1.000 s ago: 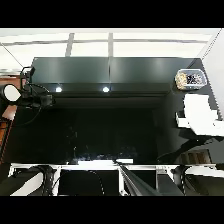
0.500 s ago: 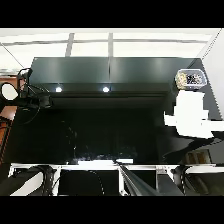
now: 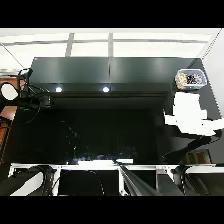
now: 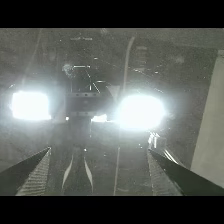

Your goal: Fold the box and place the chain.

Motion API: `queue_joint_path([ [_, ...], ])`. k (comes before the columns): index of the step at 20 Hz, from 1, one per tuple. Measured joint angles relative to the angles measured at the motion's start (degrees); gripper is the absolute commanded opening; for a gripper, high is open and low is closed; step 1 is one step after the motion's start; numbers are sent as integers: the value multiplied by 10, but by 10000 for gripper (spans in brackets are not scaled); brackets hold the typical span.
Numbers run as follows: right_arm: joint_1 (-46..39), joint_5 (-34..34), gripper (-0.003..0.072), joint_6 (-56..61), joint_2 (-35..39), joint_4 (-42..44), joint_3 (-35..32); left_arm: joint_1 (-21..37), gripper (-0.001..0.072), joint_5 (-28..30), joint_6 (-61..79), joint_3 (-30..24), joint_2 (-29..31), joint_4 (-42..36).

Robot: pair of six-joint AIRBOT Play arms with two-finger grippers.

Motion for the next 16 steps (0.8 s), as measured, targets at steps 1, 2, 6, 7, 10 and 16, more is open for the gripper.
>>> queue_joint_path([
  [1, 2, 7, 708, -2, 0, 5, -5, 0, 714, 0, 0, 0, 0, -1],
  [2, 4, 11, 708, -4, 0, 8, -12, 0, 715, 0, 0, 0, 0, -1],
  [6, 11, 22, 707, -8, 0, 0, -43, 0, 715, 0, 0, 0, 0, -1],
  [7, 13, 22, 662, -8, 0, 0, -47, 0, 714, 0, 0, 0, 0, -1],
  [10, 27, 28, 335, -9, 1, 0, -54, 0, 714, 5, 1, 0, 0, -1],
  [16, 72, 64, 15, -12, 14, -10, -64, 0, 714, 15, 1, 0, 0, 1],
])
